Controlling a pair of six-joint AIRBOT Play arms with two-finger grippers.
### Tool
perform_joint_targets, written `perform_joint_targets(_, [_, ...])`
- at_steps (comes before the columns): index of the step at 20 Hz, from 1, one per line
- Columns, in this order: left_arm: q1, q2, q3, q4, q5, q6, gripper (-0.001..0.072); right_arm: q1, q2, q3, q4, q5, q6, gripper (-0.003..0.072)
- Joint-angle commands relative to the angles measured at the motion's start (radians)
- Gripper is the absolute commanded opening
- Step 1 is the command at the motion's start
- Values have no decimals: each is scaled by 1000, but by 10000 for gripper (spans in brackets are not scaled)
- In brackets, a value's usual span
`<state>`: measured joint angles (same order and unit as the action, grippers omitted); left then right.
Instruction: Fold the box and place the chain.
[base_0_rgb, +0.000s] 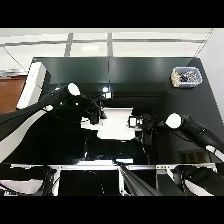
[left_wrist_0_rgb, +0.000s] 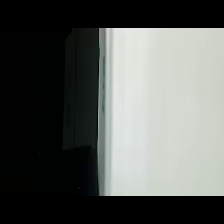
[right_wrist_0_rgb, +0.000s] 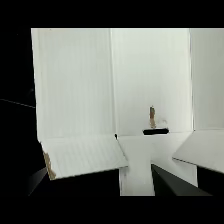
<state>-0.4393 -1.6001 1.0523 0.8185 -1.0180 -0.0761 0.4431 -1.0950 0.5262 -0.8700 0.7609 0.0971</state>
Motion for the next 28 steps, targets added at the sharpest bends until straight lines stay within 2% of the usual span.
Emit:
perform_joint_targets(1, [-1, -1, 0, -1, -8, -5, 28, 34, -6, -20, 85, -79, -2, 697])
perform_joint_targets(4, [0, -1, 0, -1, -11, -6, 28, 62, -6, -20, 133, -81, -2, 697])
perform_joint_targets(6, [-1, -1, 0, -1, -16, -6, 28, 64, -3, -19, 187, -126, -1, 697])
perform_joint_targets(9, [-2, -1, 0, -1, -19, -6, 27, 63, 28, -3, 145, -199, -5, 697])
perform_joint_targets(12, [-2, 0, 0, -5, -24, -6, 28, 52, 33, 42, 50, -212, -40, 698])
perform_joint_targets(14, [-2, 0, 0, -20, -35, -5, 28, 12, 33, 71, 108, -211, -54, 698])
perform_joint_targets(17, [-2, 0, 0, -19, -30, -4, 27, -40, 32, 78, 127, -166, -88, 698])
perform_joint_targets(22, [-2, 0, 0, -19, -30, -2, 28, -85, -4, 78, 288, -115, -216, 697])
perform_joint_targets(28, [-2, 0, 0, -19, -30, -2, 27, -92, -85, 78, 299, -1, -298, 697])
